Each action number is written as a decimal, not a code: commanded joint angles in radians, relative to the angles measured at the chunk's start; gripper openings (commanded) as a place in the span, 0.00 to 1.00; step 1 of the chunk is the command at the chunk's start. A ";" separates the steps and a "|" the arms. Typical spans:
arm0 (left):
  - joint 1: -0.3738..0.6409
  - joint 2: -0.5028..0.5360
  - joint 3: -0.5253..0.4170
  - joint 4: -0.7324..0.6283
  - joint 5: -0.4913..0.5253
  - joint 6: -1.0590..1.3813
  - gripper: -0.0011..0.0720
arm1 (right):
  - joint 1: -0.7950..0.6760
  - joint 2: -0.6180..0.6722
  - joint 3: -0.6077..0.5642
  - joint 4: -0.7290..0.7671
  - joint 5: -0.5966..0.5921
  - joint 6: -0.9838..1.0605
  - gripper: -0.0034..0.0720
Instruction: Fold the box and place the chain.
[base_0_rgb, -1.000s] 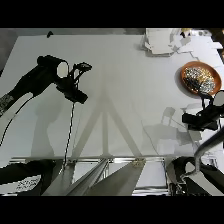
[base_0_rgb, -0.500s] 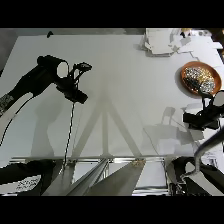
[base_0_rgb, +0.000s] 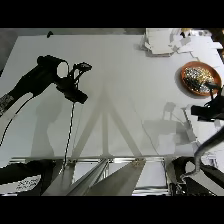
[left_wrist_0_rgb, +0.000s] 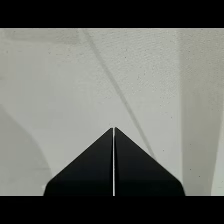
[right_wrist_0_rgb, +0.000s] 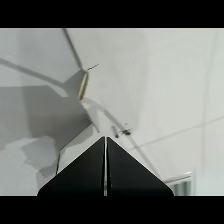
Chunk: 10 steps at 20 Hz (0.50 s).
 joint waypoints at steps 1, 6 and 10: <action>0.000 0.001 0.000 0.000 0.000 0.000 0.03 | -0.118 -0.103 0.211 -0.150 0.097 -0.154 0.39; 0.000 0.001 0.000 0.000 0.000 0.000 0.03 | -0.345 -0.164 0.265 -0.186 0.043 -0.194 0.87; 0.000 0.001 0.000 0.000 0.000 0.000 0.03 | -0.484 -0.220 0.265 -0.198 0.016 -0.288 0.87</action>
